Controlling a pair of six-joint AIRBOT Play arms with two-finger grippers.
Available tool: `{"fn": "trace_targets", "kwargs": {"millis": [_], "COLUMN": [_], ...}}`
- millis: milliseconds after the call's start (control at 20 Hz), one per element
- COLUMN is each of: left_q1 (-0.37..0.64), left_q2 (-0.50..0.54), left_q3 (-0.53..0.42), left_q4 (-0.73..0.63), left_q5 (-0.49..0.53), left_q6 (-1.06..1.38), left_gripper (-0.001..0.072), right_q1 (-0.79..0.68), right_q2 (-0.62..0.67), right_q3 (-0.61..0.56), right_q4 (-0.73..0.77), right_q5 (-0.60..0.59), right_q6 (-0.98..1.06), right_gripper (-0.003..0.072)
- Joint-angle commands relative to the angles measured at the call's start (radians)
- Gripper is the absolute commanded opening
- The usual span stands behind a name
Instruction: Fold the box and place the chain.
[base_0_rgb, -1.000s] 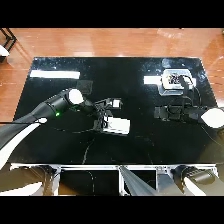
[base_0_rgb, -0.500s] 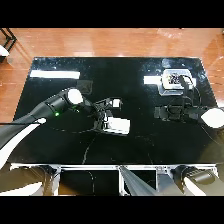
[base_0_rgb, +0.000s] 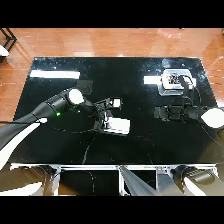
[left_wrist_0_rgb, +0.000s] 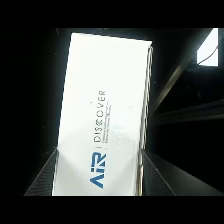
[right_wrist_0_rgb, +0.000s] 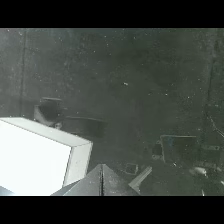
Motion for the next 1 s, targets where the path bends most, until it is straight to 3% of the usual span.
{"fn": "trace_targets", "kwargs": {"millis": [0,950], "left_q1": [-0.001,-0.034], "left_q2": [-0.002,-0.034], "left_q3": [0.001,0.001], "left_q4": [0.000,0.004], "left_q5": [0.002,0.032], "left_q6": [-0.008,-0.011], "left_gripper": [0.0642,0.0640], "right_q1": [0.000,0.000], "right_q2": [-0.001,-0.001], "right_q3": [0.000,0.000], "right_q4": [0.000,0.000], "right_q5": [0.000,0.000], "right_q6": [0.000,0.000], "right_gripper": [0.0023,0.0022]}}
